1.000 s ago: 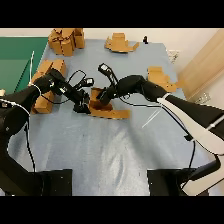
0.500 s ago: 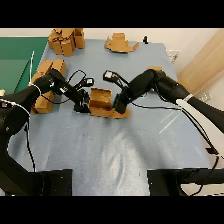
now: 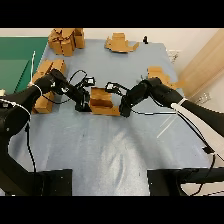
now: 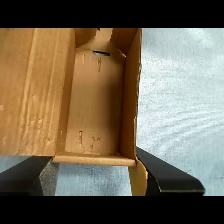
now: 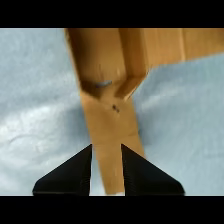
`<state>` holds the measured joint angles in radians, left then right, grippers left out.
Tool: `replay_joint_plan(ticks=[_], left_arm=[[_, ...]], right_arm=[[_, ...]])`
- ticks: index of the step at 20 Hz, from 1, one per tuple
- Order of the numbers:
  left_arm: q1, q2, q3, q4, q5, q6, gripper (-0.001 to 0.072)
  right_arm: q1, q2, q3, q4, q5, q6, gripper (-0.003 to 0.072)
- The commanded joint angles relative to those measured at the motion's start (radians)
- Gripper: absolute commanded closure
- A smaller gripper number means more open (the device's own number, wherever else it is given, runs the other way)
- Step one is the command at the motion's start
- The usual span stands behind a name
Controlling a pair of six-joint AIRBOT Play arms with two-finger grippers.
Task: Fold the box.
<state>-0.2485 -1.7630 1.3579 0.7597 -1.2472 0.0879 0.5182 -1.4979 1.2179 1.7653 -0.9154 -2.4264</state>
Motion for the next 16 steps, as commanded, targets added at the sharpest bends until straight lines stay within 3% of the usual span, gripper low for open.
replay_joint_plan(ticks=[1,2,6,13,16], left_arm=[[-0.012,-0.001,0.0,0.0,0.0,0.001,0.0651],[-0.011,-0.001,0.0,0.0,0.0,0.001,0.0651],[-0.011,-0.001,0.0,0.003,0.0,0.001,0.0651],[-0.011,-0.001,0.0,0.003,-0.001,0.001,0.0651],[-0.011,-0.001,0.0,0.003,-0.001,0.001,0.0651]], right_arm=[[0.001,-0.047,-0.001,0.052,0.13,-0.111,0.0346],[0.001,-0.062,-0.001,0.071,0.121,-0.143,0.0311],[0.001,-0.112,0.0,0.114,0.126,-0.198,0.0314],[0.001,-0.115,0.006,0.265,0.182,-0.307,0.0398],[0.001,-0.116,0.006,0.288,0.182,-0.317,0.0528]])
